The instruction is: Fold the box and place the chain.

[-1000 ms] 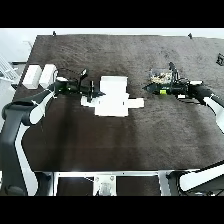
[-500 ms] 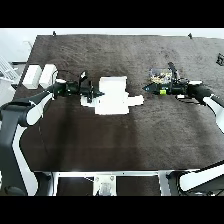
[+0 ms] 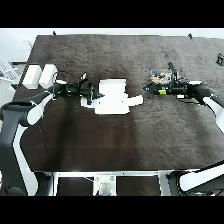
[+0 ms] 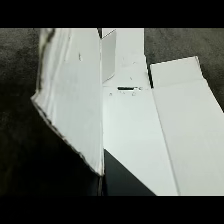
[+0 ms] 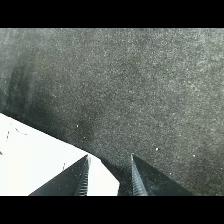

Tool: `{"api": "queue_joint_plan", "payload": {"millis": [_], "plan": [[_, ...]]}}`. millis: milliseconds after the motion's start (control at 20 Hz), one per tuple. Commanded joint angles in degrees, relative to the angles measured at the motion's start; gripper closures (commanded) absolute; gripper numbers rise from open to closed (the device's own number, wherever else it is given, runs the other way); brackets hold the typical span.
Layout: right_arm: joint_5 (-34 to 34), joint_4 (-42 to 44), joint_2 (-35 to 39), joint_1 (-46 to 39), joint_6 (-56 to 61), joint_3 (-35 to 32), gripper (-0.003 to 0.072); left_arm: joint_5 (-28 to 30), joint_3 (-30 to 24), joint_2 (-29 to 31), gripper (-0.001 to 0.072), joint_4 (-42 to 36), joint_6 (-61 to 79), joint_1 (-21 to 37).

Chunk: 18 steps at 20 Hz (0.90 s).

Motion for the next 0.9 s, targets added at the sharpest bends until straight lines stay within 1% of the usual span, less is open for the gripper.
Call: {"api": "queue_joint_plan", "payload": {"millis": [0,350,500,550,700,800,850], "plan": [[0.02,0.02,0.00,0.11,0.02,-0.02,0.0366,-0.11,-0.02,-0.15,0.0691,0.37,0.39,0.00],[0.28,0.26,0.52,0.17,-1.53,-0.04,0.0367,0.37,0.00,-0.15,0.0689,0.37,0.31,0.02],[3.13,0.44,3.58,0.26,-1.79,-0.24,0.0369,1.05,0.04,-0.09,0.0689,0.37,0.28,0.02],[3.67,0.42,5.49,0.48,-1.99,-0.98,0.0384,1.07,0.04,-0.09,0.0689,0.37,0.28,0.02],[3.58,0.44,12.33,2.03,-3.82,-5.84,0.0393,1.14,0.04,-0.09,0.0689,0.33,0.31,0.00],[3.17,0.46,17.14,4.63,-9.40,-10.40,0.0393,1.11,0.04,-0.09,0.0689,0.33,0.28,0.02],[3.13,0.46,19.28,6.58,-15.13,-12.66,0.0388,1.11,0.04,-0.09,0.0688,0.33,0.28,0.02]]}}
